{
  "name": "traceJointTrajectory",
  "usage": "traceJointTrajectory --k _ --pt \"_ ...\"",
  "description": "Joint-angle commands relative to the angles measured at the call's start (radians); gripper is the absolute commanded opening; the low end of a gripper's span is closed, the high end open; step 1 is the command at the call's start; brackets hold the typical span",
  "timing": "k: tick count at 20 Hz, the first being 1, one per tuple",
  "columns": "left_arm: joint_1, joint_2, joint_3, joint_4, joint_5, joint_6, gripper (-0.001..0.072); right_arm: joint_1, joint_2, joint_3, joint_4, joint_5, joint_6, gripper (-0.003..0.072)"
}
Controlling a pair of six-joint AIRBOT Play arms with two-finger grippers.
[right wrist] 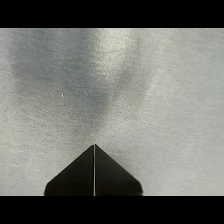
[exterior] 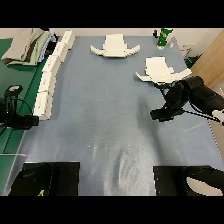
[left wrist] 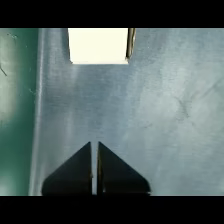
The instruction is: Fold the box.
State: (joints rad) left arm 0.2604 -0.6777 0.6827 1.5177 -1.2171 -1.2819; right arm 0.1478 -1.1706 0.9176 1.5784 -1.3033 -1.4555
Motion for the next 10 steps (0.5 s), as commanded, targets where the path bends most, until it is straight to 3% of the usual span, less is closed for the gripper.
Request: traceJointTrajectory --k 1,3,6,10 --pt "-0.030 0.021 0.074 -0.245 -0.135 -0.008 0.0015 -0.001 -0.001 0.001 0.000 0.000 0.000 0.0007" --pt "-0.106 -0.018 0.128 -0.357 -0.124 -0.013 0.0014 -0.001 -0.001 0.001 0.000 0.000 0.000 0.0007" --pt "-0.267 -0.172 0.257 -0.366 -0.119 -0.074 0.0014 -0.001 -0.001 0.001 0.000 0.000 0.000 0.0007" --pt "-0.402 -0.402 0.420 -0.374 -0.003 -0.126 0.0014 -0.001 -0.001 0.001 0.000 0.000 0.000 0.0007"
